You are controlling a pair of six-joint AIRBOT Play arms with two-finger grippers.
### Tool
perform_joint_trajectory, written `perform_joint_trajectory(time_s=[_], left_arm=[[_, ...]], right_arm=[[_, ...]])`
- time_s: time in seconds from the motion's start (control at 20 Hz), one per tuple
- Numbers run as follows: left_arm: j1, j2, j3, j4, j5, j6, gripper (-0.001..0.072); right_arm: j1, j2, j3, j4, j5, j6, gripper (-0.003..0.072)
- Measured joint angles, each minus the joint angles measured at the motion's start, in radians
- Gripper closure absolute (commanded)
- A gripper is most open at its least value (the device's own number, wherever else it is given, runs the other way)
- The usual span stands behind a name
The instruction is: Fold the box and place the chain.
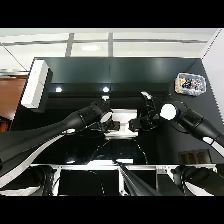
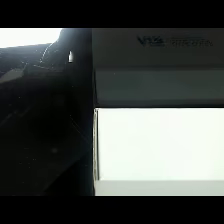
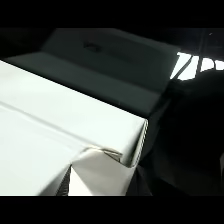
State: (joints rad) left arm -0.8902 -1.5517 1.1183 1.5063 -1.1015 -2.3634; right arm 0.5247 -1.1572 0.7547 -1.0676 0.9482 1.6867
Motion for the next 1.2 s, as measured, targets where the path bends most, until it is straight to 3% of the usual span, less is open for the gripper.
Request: perform_joint_trajectory(time_s=[0.25, 0.5, 0.85, 1.2], left_arm=[[0.000, 0.000, 0.000, 0.000, 0.001, 0.000, 0.0682], [0.000, 0.000, 0.000, 0.000, 0.001, 0.000, 0.0682], [0.000, 0.000, 0.000, 0.000, 0.002, 0.000, 0.0682], [0.000, 0.000, 0.000, 0.000, 0.001, 0.000, 0.0682]], right_arm=[[0.040, -0.001, 0.018, -0.054, -0.002, 0.100, 0.0255], [0.053, -0.011, 0.023, -0.097, 0.003, 0.179, 0.0313], [0.111, -0.108, 0.089, -0.217, 0.061, 0.276, 0.0314], [0.194, -0.183, 0.154, -0.343, 0.111, 0.384, 0.0393]])
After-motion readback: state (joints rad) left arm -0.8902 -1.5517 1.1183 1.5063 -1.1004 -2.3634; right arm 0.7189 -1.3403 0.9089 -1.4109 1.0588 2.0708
